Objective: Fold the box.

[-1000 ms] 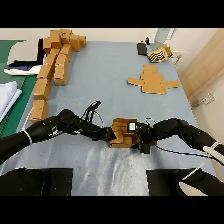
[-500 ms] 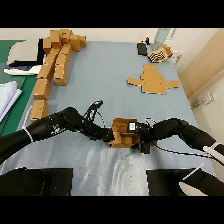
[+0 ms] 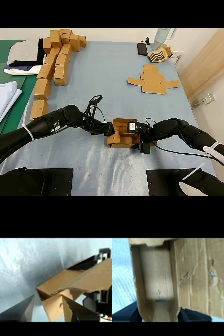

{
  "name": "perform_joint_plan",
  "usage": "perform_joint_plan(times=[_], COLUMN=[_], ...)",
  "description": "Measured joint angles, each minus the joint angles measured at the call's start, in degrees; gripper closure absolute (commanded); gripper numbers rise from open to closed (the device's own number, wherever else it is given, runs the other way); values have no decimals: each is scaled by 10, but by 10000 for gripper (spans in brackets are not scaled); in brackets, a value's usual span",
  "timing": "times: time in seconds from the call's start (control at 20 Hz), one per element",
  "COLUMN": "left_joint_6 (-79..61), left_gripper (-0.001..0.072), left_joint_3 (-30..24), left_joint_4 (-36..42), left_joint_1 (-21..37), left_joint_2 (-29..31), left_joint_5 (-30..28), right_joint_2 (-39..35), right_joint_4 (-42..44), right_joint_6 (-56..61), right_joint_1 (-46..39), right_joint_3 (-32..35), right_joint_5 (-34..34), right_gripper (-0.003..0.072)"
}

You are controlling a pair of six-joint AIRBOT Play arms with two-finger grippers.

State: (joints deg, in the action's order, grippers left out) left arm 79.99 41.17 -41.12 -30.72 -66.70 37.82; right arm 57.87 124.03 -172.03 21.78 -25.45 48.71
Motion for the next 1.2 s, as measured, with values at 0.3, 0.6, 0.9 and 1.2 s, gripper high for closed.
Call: perform_joint_plan(times=[0.3, 0.6, 0.9, 1.2], left_joint_6=[21, 106, 318, 510], left_gripper=[179, 199, 200, 244], left_joint_3=[7, 13, 64, 113], left_joint_4=[-21, -75, -230, -359], left_joint_1=[-21, -65, -119, -164], left_joint_2=[-4, -21, -54, -73], left_joint_5=[14, 16, 36, 102], right_joint_2=[0, 0, 0, 0], right_joint_4=[0, 0, 0, 0], right_joint_6=[0, 0, 0, 0], right_joint_1=[0, 0, 0, 0], right_joint_3=[0, 0, 0, 0], right_joint_5=[0, 0, 0, 0], right_gripper=[176, 175, 175, 175])
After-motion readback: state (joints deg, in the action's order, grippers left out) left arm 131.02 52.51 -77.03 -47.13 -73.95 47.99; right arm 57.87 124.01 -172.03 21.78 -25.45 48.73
